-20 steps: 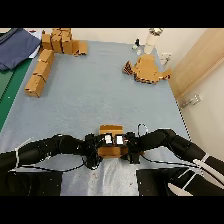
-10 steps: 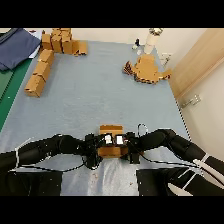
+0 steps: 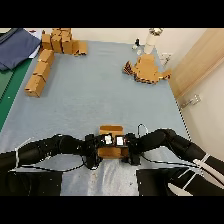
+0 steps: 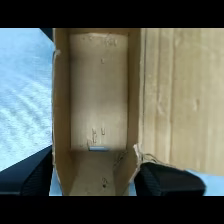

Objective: Fold the box.

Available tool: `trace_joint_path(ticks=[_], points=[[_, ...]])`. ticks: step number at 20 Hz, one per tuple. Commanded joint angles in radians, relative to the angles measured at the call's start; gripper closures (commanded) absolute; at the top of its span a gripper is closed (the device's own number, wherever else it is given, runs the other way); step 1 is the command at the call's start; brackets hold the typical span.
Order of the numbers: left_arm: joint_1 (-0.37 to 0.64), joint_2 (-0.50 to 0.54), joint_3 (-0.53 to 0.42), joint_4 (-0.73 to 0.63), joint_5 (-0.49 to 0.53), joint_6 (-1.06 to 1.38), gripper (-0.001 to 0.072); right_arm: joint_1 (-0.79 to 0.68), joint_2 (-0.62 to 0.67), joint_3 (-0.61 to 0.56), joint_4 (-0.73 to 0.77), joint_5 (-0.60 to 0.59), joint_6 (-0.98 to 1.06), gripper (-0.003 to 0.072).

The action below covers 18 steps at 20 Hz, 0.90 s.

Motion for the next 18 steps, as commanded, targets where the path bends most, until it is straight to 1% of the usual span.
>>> trace_joint_path(ticks=[1, 18], points=[[0.000, -0.001, 0.000, -0.003, 0.004, -0.003, 0.0178, 0.001, 0.001, 0.000, 0.019, -0.098, 0.000, -0.0027], [0.000, -0.001, 0.000, -0.003, 0.004, -0.003, 0.0178, 0.001, 0.001, 0.000, 0.057, -0.096, 0.000, -0.0027]])
